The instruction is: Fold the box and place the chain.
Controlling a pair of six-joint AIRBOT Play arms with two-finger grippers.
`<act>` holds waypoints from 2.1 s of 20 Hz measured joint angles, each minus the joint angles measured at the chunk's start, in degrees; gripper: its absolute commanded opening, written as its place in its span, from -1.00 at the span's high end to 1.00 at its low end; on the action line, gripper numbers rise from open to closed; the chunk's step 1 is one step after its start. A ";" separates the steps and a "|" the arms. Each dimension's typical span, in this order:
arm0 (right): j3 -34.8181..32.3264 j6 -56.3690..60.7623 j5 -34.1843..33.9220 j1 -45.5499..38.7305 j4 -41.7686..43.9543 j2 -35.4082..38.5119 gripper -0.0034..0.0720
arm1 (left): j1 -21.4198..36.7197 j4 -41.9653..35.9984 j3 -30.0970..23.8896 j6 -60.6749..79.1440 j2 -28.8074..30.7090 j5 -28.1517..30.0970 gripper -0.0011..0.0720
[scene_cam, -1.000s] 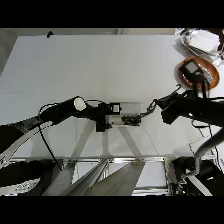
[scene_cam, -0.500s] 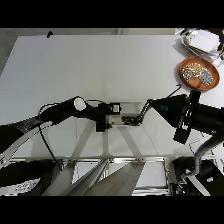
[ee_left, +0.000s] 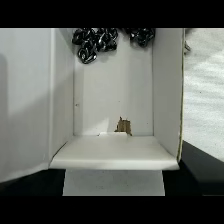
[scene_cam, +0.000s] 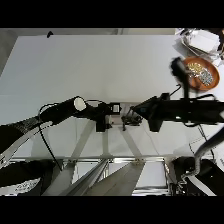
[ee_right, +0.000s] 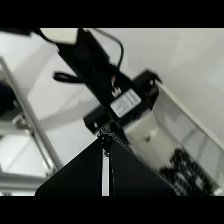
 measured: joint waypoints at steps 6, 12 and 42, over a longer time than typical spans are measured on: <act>0.00 0.94 -2.05 2.16 -4.35 -13.29 0.86 | 0.00 0.02 0.00 0.00 0.00 0.00 0.39; -1.73 8.92 -3.58 2.47 -11.76 -18.93 0.56 | 0.00 0.02 0.00 0.00 0.00 0.00 0.39; -12.46 -54.23 -5.62 -6.32 -13.33 -23.26 0.12 | 0.00 0.00 0.00 0.00 0.00 0.02 0.39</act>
